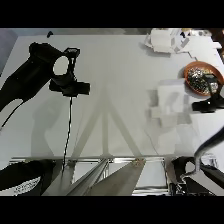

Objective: Fold the box and place the chain.

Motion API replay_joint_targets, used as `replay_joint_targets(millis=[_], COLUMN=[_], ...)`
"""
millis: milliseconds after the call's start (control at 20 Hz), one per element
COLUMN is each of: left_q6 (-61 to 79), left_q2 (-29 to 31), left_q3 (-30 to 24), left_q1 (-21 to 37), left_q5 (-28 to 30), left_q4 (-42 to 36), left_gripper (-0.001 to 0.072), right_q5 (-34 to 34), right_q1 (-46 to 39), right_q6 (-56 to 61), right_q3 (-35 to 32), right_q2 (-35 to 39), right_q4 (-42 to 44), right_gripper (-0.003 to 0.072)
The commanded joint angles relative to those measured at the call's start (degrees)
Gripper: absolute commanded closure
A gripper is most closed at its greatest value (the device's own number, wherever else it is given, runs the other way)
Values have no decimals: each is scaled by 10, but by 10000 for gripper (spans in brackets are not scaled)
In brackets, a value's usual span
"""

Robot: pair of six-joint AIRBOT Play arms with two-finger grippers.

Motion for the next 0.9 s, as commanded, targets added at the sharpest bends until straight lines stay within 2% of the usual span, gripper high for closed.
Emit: replay_joint_targets(millis=[0, 200, 300, 500, 700, 750, 850], left_q6=[0, 0, 0, 0, 26, 63, 161], left_q2=[0, 0, 0, -1, -4, -9, -25], left_q3=[0, 0, 0, 0, 0, 0, 0], left_q1=[0, 0, 0, 0, 0, 0, 2], left_q5=[0, 0, 2, 83, 176, 187, 159], left_q4=[0, 0, -1, -17, -23, -23, -23], left_gripper=[699, 699, 699, 700, 698, 645, 249], right_q5=[-53, -97, -105, -123, -128, -127, -126], right_q1=[99, 205, 251, 315, 330, 330, 330], right_q6=[-18, 10, 27, 33, 33, 33, 33], right_q3=[-64, -162, -185, -189, -189, -189, -189], right_q2=[87, 160, 167, 167, 167, 167, 167], right_q4=[193, 232, 232, 232, 231, 231, 231], right_gripper=[672, 672, 671, 671, 671, 671, 671])
